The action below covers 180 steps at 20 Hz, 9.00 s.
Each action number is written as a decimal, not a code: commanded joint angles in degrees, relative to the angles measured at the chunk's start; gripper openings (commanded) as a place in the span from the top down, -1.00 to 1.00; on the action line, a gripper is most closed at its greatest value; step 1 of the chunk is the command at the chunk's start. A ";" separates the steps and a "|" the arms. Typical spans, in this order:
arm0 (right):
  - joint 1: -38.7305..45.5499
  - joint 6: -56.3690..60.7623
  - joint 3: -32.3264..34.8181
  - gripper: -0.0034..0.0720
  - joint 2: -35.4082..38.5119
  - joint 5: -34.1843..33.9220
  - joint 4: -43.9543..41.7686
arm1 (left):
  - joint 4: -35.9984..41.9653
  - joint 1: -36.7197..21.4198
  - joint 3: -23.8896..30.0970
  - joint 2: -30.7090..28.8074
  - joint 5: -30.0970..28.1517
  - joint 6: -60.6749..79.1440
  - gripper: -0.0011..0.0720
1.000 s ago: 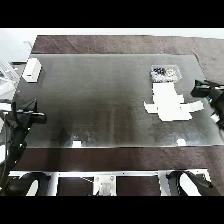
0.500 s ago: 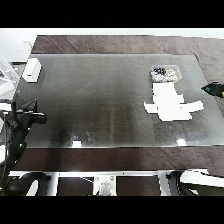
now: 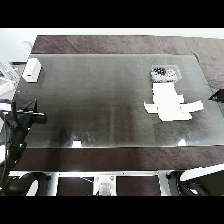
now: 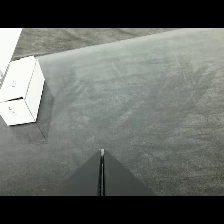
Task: Fold the box and place the chain.
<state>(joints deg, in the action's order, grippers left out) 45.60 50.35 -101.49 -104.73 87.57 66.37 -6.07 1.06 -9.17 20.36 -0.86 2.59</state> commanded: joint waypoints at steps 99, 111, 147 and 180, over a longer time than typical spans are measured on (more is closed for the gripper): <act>-49.75 -4.22 28.70 0.91 3.04 -32.00 -30.42 | 0.02 0.02 0.00 -0.02 2.12 -0.17 0.91; -49.77 -4.48 28.17 0.91 2.58 -32.00 -30.10 | 0.00 0.02 -1.20 0.26 9.05 0.02 -0.07; -49.81 -3.15 27.28 0.90 2.54 -32.06 -30.32 | -10.60 1.03 -65.75 78.93 51.41 -22.64 -0.23; -49.81 -2.95 27.30 0.90 2.54 -32.02 -30.27 | -22.05 6.29 -97.35 104.41 68.61 -45.64 -0.42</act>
<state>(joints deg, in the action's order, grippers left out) -4.14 47.55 -74.15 -102.17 55.53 36.07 -29.02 7.25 -106.41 124.70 68.07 -43.24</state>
